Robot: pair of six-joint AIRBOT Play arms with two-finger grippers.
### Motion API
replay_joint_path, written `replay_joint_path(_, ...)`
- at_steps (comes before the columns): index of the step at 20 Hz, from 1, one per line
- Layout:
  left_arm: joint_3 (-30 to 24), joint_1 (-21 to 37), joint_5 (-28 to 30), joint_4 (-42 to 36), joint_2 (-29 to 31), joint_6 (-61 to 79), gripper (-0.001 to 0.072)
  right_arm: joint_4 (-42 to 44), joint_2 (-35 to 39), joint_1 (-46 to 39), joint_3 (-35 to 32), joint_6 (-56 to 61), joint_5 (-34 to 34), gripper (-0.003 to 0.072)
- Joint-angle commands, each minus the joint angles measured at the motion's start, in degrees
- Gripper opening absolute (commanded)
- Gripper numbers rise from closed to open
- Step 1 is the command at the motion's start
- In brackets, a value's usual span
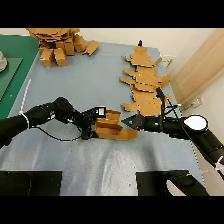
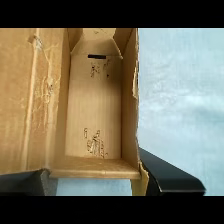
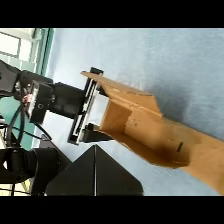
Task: Fold the box.
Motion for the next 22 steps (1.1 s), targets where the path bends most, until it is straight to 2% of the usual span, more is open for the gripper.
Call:
replay_joint_path(1,0.00,0.92,-6.16,7.15,1.22,-7.30,0.0396,-1.36,-0.02,0.04,-0.02,0.85,-0.70,0.0006)
replay_joint_path(3,-0.02,0.90,-5.18,9.07,1.25,-8.48,0.0396,-1.36,-0.02,0.04,-0.02,0.85,-0.72,0.0006)
replay_joint_path(13,-0.31,2.16,-3.67,8.44,1.57,-9.55,0.0397,-1.79,-0.02,0.04,-0.02,0.85,-0.70,0.0007)
replay_joint_path(17,-5.64,3.74,-2.43,2.40,5.51,-3.78,0.0397,-1.97,-0.02,0.04,-0.48,0.83,-0.55,0.0006)
replay_joint_path(19,-9.40,3.21,1.73,1.40,8.41,-1.38,0.0398,-1.99,0.00,0.04,-1.05,0.85,-0.55,0.0007)
replay_joint_path(22,-12.87,2.91,12.13,0.55,9.55,0.13,0.0398,-2.03,-0.02,0.04,-2.01,0.83,-1.18,0.0006)
